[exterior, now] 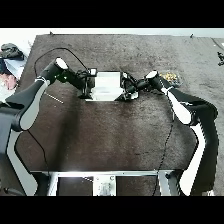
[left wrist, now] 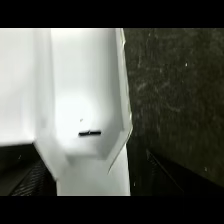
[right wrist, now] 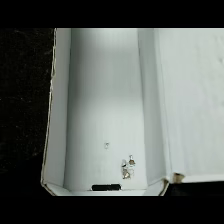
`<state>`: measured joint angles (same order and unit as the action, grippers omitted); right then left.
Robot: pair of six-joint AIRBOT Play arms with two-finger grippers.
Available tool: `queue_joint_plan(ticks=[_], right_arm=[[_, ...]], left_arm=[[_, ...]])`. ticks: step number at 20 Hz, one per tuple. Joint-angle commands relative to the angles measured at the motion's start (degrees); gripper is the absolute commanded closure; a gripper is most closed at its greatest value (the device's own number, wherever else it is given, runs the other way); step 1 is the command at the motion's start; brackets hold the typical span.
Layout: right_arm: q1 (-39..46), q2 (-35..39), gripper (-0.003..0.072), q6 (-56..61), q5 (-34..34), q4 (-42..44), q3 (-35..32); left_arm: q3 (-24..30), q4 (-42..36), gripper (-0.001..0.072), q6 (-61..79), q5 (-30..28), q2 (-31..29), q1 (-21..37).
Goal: Fold the box and place the chain.
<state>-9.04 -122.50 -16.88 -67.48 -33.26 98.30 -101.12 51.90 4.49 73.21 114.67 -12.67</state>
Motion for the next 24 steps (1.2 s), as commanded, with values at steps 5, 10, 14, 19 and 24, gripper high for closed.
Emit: queue_joint_plan(ticks=[5, 10, 14, 19, 24], right_arm=[[0.0, 0.0, 0.0237, 0.0, 0.0, 0.0, 0.0], [0.0, 0.0, 0.0237, 0.0, 0.0, 0.0, 0.0], [0.0, 0.0, 0.0237, 0.0, 0.0, 0.0, 0.0], [0.0, 0.0, 0.0237, 0.0, 0.0, 0.0, 0.0], [0.0, 0.0, 0.0237, 0.0, 0.0, 0.0, 0.0]], left_arm=[[1.3, 0.4, 0.0044, 0.0, -4.6, 0.0, -0.6], [1.3, 0.4, 0.0423, 0.0, -3.7, 0.0, -0.6], [1.3, -1.8, 0.0424, 0.0, -3.4, 0.0, -0.6], [1.3, -6.6, 0.0425, 0.1, -3.1, 0.2, -0.6], [1.3, -7.9, 0.0423, 0.2, -2.8, 1.5, -0.6]])
